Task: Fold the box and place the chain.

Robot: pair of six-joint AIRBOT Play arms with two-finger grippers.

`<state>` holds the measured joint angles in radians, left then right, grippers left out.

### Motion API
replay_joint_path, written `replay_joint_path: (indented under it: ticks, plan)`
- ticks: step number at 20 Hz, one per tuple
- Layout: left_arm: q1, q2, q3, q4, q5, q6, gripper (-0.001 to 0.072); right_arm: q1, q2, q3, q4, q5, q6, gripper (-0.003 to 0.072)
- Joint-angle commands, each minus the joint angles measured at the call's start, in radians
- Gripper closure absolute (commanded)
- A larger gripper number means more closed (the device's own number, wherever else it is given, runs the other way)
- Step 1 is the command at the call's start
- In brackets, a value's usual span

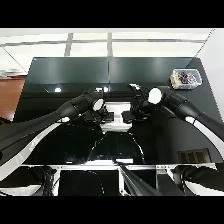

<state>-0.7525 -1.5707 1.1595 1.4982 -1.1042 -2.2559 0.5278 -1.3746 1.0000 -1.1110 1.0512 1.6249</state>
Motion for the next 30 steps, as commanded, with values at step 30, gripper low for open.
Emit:
replay_joint_path:
  ticks: [30]
  plan:
    - [0.0,0.0,0.0,-0.008,-0.001,0.0,0.0679,0.145,-0.109,0.143,-0.254,0.1,0.41,0.0291]
